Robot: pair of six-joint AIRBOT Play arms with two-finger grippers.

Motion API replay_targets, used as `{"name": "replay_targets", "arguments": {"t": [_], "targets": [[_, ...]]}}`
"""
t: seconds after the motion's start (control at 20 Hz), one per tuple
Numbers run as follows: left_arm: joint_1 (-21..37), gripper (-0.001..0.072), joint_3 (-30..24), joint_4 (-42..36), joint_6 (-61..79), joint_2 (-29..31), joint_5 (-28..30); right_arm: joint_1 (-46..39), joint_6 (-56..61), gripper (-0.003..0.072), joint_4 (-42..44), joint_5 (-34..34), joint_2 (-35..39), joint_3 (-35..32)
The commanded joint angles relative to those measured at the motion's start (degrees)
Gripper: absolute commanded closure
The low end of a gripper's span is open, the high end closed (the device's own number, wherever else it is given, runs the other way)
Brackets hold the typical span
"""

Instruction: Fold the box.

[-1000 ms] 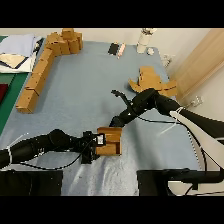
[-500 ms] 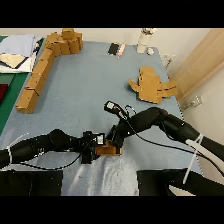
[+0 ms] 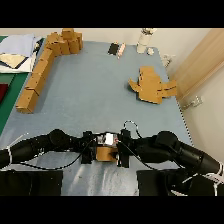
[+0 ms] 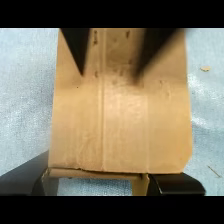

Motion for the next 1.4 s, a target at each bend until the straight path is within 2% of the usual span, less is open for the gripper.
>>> {"name": "replay_targets", "arguments": {"t": [0.0,0.25,0.45,0.55,0.7,0.8,1.35], "targets": [[0.0,0.0243,0.0,0.0,0.0,0.0,0.0,3.5,-0.3,0.026,-6.4,1.8,2.9,-1.7],[0.0,0.0244,0.0,0.0,0.0,0.0,0.0,3.9,-6.1,0.026,-5.3,3.1,2.6,-1.7],[0.0,0.0244,0.0,0.0,0.0,0.0,0.0,7.1,-5.1,0.0258,-6.3,3.6,2.6,-1.8],[0.0,0.0243,0.0,0.0,0.0,0.0,0.0,9.3,0.2,0.0258,-11.5,4.8,2.6,-1.9],[0.0,0.0243,0.0,0.0,0.0,0.0,0.0,14.2,12.1,0.0258,-27.3,6.2,2.5,-2.5],[0.0,0.0244,0.0,0.0,0.0,0.0,0.0,16.7,18.6,0.0257,-34.3,5.5,1.7,-2.7],[0.0,0.0243,0.0,0.0,0.0,0.0,0.0,19.7,24.3,0.0257,-37.4,5.2,-3.2,-2.8]]}}
